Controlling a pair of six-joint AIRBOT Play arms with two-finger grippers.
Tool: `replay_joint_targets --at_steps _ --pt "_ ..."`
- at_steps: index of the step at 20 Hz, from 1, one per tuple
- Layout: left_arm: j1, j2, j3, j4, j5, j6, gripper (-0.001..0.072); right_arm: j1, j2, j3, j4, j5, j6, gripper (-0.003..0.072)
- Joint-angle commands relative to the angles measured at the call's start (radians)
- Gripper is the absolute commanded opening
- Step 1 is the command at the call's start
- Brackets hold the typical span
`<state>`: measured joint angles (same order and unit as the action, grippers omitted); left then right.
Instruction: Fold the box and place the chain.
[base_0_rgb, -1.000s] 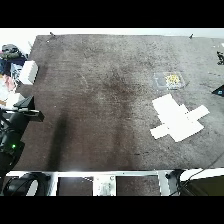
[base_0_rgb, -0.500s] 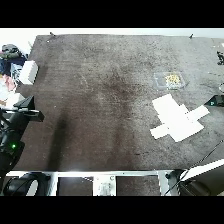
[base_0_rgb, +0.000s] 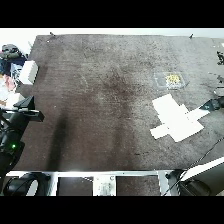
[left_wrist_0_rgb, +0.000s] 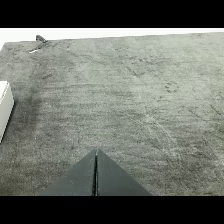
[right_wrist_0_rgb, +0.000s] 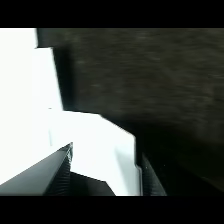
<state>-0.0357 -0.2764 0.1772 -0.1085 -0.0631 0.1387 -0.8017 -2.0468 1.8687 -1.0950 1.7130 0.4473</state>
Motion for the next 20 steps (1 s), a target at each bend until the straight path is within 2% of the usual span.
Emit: replay_joint_targets --at_steps 1,6,8,16,17,19,20 --pt "0.0 0.001 0.0 0.0 0.0 0.0 0.0012 0.0 -0.012 -0.014 0.014 0.094 -0.04 0.0461" --pt "0.0 0.001 0.0 0.0 0.0 0.0 0.0012 0.001 -0.01 -0.024 0.036 0.096 -0.027 0.0459" --pt "0.0 0.001 0.0 0.0 0.0 0.0 0.0012 0.001 -0.01 -0.026 0.034 0.096 -0.029 0.0345" --pt "0.0 0.001 0.0 0.0 0.0 0.0 0.0012 0.013 -0.01 -0.109 0.007 0.095 -0.071 0.0343" --pt "0.0 0.001 0.0 0.0 0.0 0.0 0.0012 0.013 -0.01 -0.115 0.007 0.095 -0.071 0.0259" --pt "0.0 0.001 0.0 0.0 0.0 0.0 0.0012 0.013 -0.009 -0.123 0.012 0.098 -0.07 0.0163" --pt "0.0 0.001 0.0 0.0 0.001 0.0 0.0012 0.013 -0.003 -0.13 0.03 0.098 -0.069 0.004"
